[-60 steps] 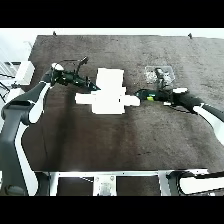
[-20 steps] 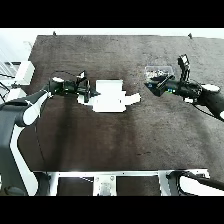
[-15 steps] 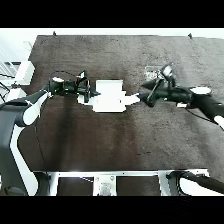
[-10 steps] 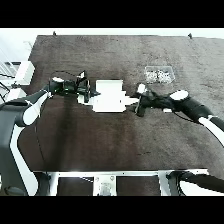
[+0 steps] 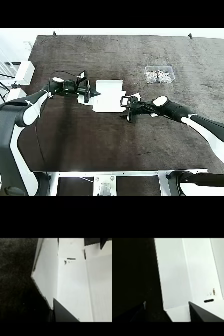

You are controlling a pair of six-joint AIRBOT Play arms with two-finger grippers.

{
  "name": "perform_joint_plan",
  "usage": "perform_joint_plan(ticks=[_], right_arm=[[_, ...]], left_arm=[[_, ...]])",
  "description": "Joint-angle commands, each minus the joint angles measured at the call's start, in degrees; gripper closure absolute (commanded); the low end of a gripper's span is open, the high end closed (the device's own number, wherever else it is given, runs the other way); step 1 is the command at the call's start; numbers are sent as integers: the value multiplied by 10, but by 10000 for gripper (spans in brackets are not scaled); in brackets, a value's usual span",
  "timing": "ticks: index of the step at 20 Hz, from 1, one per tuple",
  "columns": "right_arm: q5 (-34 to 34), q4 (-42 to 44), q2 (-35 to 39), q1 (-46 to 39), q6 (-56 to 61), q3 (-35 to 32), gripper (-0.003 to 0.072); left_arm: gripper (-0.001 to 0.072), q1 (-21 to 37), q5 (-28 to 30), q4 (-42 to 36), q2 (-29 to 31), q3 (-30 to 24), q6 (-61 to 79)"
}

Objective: Fold the box and place the chain.

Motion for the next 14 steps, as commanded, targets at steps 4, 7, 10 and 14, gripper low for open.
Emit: perform_joint_plan(ticks=[4, 7, 10, 14], right_arm=[[-49, 13, -43, 8, 1, 41, 69], [-52, 18, -26, -7, 28, 69, 69], [-52, 28, -21, -23, 33, 85, 69], [-52, 33, -36, -24, 31, 113, 69]], left_arm=[[690, 1, 0, 0, 0, 0, 0], [690, 1, -1, 0, 0, 0, 0], [691, 1, -1, 0, 0, 0, 0], [691, 1, 0, 0, 0, 0, 0]])
